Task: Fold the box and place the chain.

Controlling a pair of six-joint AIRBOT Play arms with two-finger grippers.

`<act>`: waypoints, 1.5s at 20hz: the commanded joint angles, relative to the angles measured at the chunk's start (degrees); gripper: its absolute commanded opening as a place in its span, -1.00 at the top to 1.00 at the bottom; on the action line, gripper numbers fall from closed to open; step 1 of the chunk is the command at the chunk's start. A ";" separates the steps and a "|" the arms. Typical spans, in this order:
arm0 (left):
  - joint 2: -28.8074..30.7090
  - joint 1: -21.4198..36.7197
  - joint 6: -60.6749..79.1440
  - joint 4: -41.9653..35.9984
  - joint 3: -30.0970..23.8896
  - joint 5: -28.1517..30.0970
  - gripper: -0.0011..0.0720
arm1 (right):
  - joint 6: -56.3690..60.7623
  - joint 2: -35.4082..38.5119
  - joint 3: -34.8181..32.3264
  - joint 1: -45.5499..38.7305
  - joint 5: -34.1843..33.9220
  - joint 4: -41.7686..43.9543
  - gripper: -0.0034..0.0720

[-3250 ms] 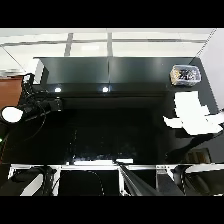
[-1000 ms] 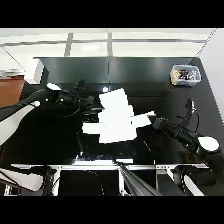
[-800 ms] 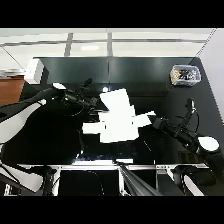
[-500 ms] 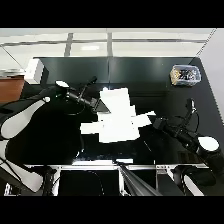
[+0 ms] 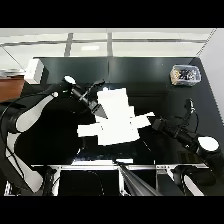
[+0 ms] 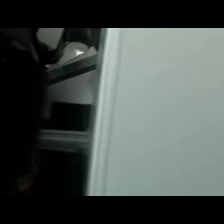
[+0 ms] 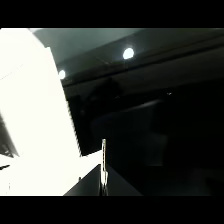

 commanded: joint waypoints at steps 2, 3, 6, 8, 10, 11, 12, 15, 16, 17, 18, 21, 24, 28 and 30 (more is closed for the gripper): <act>-0.72 -0.26 2.51 1.92 1.49 -1.77 0.90 | 0.00 0.04 0.00 0.02 1.14 -0.68 0.86; -0.72 -0.26 2.51 1.92 1.49 -1.75 0.90 | 0.00 0.04 0.00 0.02 1.09 -1.44 0.43; 0.00 -0.24 2.08 2.45 1.49 -1.77 0.91 | -1.01 0.04 1.57 -0.72 1.42 -6.16 -0.78; 2.54 -0.26 0.94 5.79 1.40 -1.75 0.92 | -0.90 0.04 7.65 -3.52 6.69 -20.26 -0.78; 7.06 -0.48 1.18 7.65 -0.15 -0.26 0.92 | -0.83 0.04 16.13 -6.86 13.94 -35.26 -0.78; 10.16 -0.52 2.64 7.52 -2.29 2.32 0.92 | -0.87 0.04 20.04 -7.98 16.83 -41.03 -0.78; 14.16 -0.81 5.77 6.80 -5.88 6.47 0.92 | -1.07 0.04 23.15 -8.39 18.97 -45.38 -0.78; 28.33 -2.01 22.01 0.74 -21.00 26.56 0.91 | -7.76 -0.13 25.51 -8.07 21.35 -45.72 -0.76; 32.28 -2.82 30.93 -1.36 -25.88 33.22 0.91 | -10.25 -0.63 25.24 -7.45 21.90 -45.51 -0.76; 34.86 -3.82 41.83 -2.62 -29.35 37.70 0.90 | -12.85 -1.49 24.85 -6.32 22.08 -45.57 -0.76; 35.87 -4.70 50.07 -2.10 -30.80 38.53 0.90 | -16.00 -2.67 24.44 -4.72 21.99 -45.55 -0.76; 34.53 -7.98 51.52 1.95 -30.62 41.77 0.90 | -23.78 -7.41 23.69 1.29 20.63 -45.55 -0.76; 32.22 -11.17 50.75 5.81 -30.01 51.43 0.90 | -25.94 -12.24 23.19 5.90 18.27 -46.12 -0.76; 27.32 -11.93 49.55 8.35 -27.23 51.76 0.90 | -31.36 -18.01 23.19 7.87 16.85 -46.36 -0.76; 25.88 -11.93 48.74 8.35 -26.45 51.76 0.90 | -31.36 -19.56 23.17 7.93 16.81 -46.36 -0.76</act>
